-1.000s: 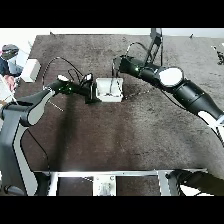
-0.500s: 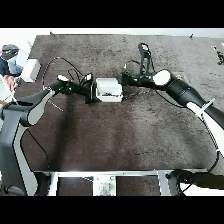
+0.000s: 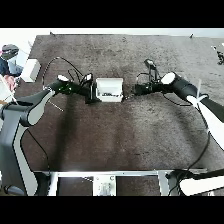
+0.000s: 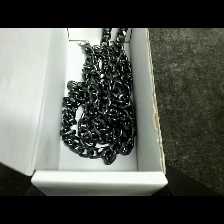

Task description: Fold the box and place the chain.

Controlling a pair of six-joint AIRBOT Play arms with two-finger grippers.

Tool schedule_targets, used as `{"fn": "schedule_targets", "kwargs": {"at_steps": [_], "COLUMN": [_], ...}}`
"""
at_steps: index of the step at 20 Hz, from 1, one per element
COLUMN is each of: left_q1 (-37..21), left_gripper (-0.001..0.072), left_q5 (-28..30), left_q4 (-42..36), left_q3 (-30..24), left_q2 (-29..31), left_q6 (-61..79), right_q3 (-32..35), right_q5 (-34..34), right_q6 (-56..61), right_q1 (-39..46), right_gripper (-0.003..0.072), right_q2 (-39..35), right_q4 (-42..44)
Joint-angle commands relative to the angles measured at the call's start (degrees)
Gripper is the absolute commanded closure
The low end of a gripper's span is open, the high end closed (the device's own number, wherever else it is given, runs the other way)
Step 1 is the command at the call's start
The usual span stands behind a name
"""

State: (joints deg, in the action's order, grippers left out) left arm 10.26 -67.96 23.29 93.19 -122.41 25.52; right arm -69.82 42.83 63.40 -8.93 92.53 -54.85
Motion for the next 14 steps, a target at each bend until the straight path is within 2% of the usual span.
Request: {"fn": "schedule_targets", "kwargs": {"at_steps": [1,9,12,13,14], "left_q1": [-0.02,-0.02,-0.02,-0.02,-0.02], "left_gripper": [0.0240,0.0240,0.0240,0.0240,0.0240], "left_q5": [0.02,0.02,0.02,0.02,0.02], "left_q4": [0.00,0.00,0.00,0.00,0.00], "left_q3": [-0.04,-0.04,-0.04,-0.02,-0.02], "left_q2": [-0.02,-0.02,-0.02,-0.02,-0.02], "left_q6": [0.02,0.02,0.02,0.02,0.02], "right_q3": [-2.60,-3.50,-3.50,-3.50,-3.52], "right_q5": [3.06,3.39,1.46,1.14,1.22], "right_q6": [-6.51,-8.44,-8.87,-9.55,-9.84], "right_q1": [0.66,0.28,0.17,0.11,0.04], "right_gripper": [0.0460,0.0461,0.0464,0.0543,0.0674], "right_q2": [5.20,8.35,9.73,9.73,9.46], "right_q4": [1.44,1.05,1.05,1.07,1.11]}}
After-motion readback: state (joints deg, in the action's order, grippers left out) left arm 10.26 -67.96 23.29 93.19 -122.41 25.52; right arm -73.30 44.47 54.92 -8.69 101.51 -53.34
